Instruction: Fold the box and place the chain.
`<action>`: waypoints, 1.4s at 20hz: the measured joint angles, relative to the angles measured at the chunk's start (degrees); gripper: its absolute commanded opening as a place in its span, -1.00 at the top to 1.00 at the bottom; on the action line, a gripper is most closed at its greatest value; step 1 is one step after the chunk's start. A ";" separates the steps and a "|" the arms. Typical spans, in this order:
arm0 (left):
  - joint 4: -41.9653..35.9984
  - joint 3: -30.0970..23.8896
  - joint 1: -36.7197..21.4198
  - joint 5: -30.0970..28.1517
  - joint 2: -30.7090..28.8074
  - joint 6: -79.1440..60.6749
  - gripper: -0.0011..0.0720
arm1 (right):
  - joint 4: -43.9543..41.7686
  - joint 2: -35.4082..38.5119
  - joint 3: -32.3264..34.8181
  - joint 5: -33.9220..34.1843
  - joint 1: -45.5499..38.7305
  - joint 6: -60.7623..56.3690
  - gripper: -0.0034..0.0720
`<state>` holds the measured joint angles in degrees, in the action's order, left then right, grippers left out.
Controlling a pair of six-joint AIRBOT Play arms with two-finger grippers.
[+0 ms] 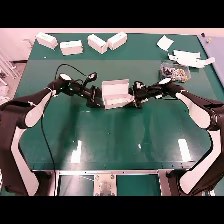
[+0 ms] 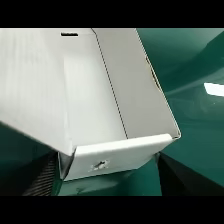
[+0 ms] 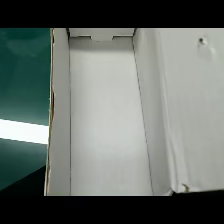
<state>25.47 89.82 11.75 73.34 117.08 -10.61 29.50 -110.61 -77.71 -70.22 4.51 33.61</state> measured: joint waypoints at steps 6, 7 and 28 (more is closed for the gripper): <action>0.35 0.00 -2.29 1.46 0.00 -0.37 -0.99 | -0.17 -0.02 0.02 -0.48 0.09 0.00 -0.62; 0.55 0.00 -2.45 1.97 -0.04 -0.81 -0.99 | -0.04 -0.02 0.02 -0.63 0.09 0.09 -0.62; 1.84 0.02 -0.46 -0.02 -0.15 -0.20 -0.99 | 0.11 -0.02 0.04 -0.24 -0.02 -0.07 -0.62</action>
